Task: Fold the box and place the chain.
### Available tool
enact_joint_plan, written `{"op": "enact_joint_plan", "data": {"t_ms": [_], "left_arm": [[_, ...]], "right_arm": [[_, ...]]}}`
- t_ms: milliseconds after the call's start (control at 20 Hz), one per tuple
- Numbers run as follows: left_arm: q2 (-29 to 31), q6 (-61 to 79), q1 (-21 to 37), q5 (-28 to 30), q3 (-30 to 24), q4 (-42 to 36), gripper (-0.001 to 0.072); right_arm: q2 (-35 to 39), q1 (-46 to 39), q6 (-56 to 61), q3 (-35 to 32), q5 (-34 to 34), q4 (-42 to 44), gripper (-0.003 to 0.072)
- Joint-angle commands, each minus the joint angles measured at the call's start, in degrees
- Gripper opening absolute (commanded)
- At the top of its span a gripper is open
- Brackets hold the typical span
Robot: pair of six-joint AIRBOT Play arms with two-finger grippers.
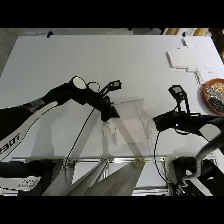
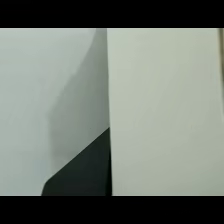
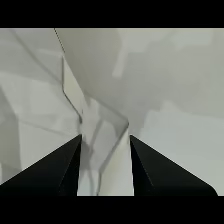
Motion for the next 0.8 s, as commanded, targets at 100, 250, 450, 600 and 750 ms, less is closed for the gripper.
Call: {"op": "enact_joint_plan", "data": {"t_ms": [100, 250, 450, 600, 750], "left_arm": [[0.8, 2.6, -7.2, 9.3, 2.4, 12.0, 0.0003], [0.4, 2.5, -8.6, 12.7, 2.4, 12.8, 0.0003], [0.1, 2.5, -8.5, 13.1, 2.4, 13.0, -0.0001], [-0.3, 2.1, -8.5, 15.6, 2.4, 12.8, -0.0001], [-0.7, 2.1, -8.5, 17.7, 2.4, 12.1, -0.0001]], "right_arm": [[6.9, 0.1, -0.3, 4.1, 5.4, -4.6, 0.0345], [8.4, 0.1, -2.0, 4.1, 8.0, -5.2, 0.0344], [8.4, 0.1, -2.7, 4.1, 8.4, -5.2, 0.0343], [8.4, 0.1, -2.7, 4.1, 8.4, -5.2, 0.0343], [8.4, 0.1, -2.7, 4.1, 8.4, -5.2, 0.0343]]}}
